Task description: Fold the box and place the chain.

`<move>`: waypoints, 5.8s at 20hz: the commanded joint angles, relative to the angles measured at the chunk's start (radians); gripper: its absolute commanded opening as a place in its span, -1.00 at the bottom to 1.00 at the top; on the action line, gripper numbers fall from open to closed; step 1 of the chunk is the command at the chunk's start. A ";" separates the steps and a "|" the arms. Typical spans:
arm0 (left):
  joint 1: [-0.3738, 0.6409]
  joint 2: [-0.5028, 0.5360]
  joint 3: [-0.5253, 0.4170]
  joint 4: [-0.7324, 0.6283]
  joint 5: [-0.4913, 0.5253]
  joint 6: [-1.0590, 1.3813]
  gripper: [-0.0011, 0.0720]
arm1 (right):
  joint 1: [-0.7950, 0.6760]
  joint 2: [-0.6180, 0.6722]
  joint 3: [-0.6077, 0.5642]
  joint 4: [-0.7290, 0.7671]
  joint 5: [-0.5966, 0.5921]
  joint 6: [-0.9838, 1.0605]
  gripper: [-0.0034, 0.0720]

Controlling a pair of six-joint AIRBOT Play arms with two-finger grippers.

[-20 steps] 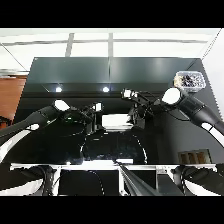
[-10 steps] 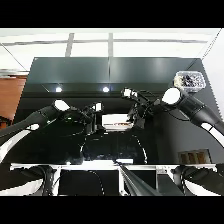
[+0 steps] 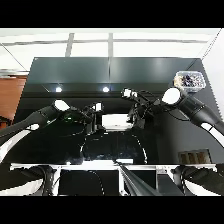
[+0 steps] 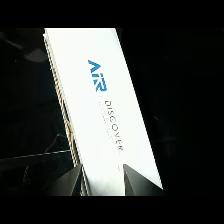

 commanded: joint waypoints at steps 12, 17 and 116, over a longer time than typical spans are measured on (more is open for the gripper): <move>0.000 -0.001 0.001 0.000 0.000 0.000 -0.01 | 0.000 -0.003 -0.008 0.001 -0.023 0.000 -0.09; 0.000 -0.001 0.001 0.000 0.000 0.000 -0.01 | 0.001 -0.007 -0.015 0.002 -0.003 0.000 -0.09; -0.215 -0.093 0.429 0.809 -0.004 -0.944 -0.19 | -0.415 0.538 -0.172 -0.093 0.156 0.860 -0.87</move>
